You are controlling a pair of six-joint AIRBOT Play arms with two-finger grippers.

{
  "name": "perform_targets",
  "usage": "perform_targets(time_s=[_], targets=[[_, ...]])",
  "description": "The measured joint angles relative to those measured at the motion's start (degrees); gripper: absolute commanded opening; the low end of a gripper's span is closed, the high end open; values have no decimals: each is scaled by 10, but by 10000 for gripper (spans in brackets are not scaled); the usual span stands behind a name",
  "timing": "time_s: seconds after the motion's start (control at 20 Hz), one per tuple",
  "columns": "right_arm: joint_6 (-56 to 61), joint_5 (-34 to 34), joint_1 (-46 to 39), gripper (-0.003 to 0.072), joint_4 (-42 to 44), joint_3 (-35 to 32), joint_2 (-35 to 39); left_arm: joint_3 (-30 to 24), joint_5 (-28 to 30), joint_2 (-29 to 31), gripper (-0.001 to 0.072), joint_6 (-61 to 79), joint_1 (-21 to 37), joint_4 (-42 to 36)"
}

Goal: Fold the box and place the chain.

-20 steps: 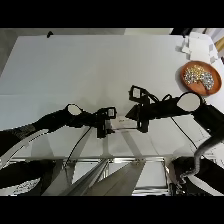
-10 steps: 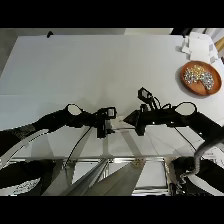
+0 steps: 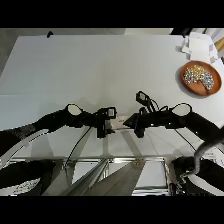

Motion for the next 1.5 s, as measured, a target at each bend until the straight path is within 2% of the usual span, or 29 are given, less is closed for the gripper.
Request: perform_targets(time_s=[0.35, 1.1, 1.35, 1.5], targets=[[-2, -2, 13, 9, -10, -16, -4, 0, -1, 0, 31, 0, 0, 1], [-2, -53, 15, 11, -16, -47, -1, 0, 0, 0, 31, 0, 0, 0], [24, -68, 14, 11, -11, -41, 60, 0, 0, 0, 31, -2, 0, -2], [98, -74, 11, 11, -55, -28, 132, 0, 0, 0, 31, -2, 0, -1]])
